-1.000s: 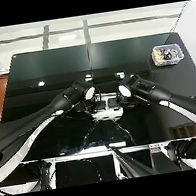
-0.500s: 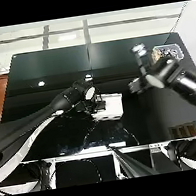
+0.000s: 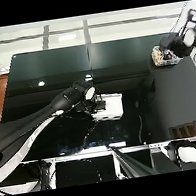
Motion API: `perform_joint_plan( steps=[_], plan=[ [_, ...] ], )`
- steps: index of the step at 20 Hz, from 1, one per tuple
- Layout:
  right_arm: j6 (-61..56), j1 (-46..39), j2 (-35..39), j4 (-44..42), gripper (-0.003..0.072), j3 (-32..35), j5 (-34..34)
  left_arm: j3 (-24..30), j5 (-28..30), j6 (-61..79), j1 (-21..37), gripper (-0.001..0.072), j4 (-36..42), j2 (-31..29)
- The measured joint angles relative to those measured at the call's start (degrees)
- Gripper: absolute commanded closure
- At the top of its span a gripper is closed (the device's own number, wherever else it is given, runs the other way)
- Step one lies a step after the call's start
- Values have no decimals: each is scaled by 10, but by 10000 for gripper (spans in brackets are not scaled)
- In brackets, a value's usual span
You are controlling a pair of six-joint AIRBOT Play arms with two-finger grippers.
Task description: Fold the box and place the chain.
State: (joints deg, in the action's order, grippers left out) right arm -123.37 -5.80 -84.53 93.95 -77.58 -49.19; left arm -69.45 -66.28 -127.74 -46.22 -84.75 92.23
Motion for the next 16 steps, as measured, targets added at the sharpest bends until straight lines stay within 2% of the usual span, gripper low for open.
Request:
perform_joint_plan(
  steps=[3,6,10,16],
  plan=[
    [-43,-38,-111,-83,77,-134,-68,0,0,0,0,679,0,0],
    [-89,-54,-181,-123,77,-208,-115,0,0,0,0,680,0,0],
    [-119,-61,-217,-155,78,-240,-146,0,-1,0,0,680,0,0],
    [-131,-63,-235,-156,78,-250,-161,0,-2,0,0,680,0,0]
  ],
)
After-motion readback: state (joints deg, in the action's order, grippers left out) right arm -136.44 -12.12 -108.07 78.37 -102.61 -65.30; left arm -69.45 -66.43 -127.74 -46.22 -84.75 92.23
